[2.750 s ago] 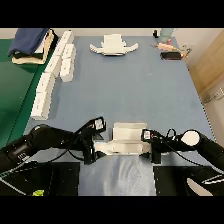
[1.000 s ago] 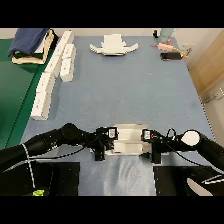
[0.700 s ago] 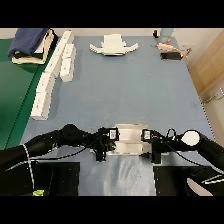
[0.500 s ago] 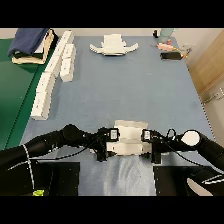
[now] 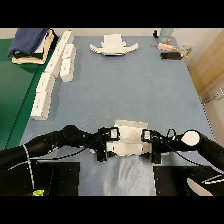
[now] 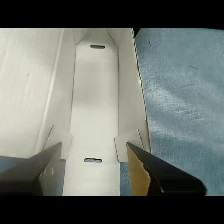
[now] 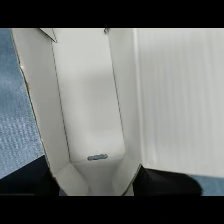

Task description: Fold the box.

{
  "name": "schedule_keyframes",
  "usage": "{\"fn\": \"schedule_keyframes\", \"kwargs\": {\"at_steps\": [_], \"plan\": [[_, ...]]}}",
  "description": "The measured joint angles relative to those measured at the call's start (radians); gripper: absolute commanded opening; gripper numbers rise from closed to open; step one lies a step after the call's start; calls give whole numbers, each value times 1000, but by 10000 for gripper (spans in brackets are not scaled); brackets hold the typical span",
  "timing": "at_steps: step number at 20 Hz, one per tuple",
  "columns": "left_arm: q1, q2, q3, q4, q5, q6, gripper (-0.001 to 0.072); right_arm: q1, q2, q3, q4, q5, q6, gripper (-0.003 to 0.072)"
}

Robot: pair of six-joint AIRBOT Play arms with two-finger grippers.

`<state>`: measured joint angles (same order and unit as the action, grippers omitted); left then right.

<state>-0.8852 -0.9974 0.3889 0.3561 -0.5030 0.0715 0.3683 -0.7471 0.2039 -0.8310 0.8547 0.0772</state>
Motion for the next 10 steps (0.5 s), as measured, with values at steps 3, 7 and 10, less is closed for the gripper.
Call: {"fn": "schedule_keyframes", "kwargs": {"at_steps": [3,7,10], "plan": [[0,9,0,22,0,-71,16,0,0,0,1,0,1,516],[1,59,0,154,-13,-248,16,0,0,0,1,0,1,516],[10,137,0,359,-82,-512,16,0,0,0,1,0,1,515]]}}
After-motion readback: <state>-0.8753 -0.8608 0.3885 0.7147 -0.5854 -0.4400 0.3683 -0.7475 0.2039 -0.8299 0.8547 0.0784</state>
